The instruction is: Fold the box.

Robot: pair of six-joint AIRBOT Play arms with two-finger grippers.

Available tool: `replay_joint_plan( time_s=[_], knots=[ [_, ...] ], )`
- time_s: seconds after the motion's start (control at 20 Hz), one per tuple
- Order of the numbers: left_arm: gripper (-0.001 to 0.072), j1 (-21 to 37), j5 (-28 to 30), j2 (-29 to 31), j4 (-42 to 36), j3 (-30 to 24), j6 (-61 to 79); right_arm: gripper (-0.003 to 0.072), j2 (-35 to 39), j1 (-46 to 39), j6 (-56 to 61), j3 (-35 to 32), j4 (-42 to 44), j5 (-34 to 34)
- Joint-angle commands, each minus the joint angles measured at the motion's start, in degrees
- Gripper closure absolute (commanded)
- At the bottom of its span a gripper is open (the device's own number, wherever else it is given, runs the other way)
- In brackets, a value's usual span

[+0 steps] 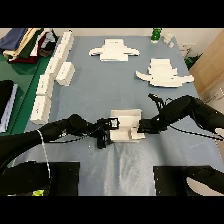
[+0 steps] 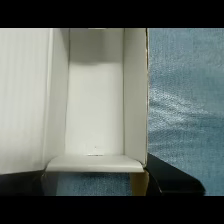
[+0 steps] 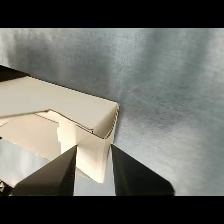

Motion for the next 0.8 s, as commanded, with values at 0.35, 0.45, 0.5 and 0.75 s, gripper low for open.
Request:
replay_joint_plan(
  time_s=[0.35,0.45,0.5,0.75],
  knots=[
    [0.0287,0.0,0.0,0.0,0.0,0.0,0.0,0.0345,-4.7,21.6,35.4,8.6,-29.5,-0.8],
    [0.0287,0.0,0.0,0.0,0.0,0.0,0.0,0.0345,-6.9,23.7,40.4,10.0,-32.2,-2.8],
    [0.0287,0.0,0.0,0.0,0.0,0.0,0.0,0.0345,-7.9,24.3,42.0,10.4,-32.3,-2.9],
    [0.0287,0.0,0.0,0.0,0.0,0.0,0.0,0.035,-10.8,26.4,48.7,10.5,-33.2,-2.8]
  ],
)
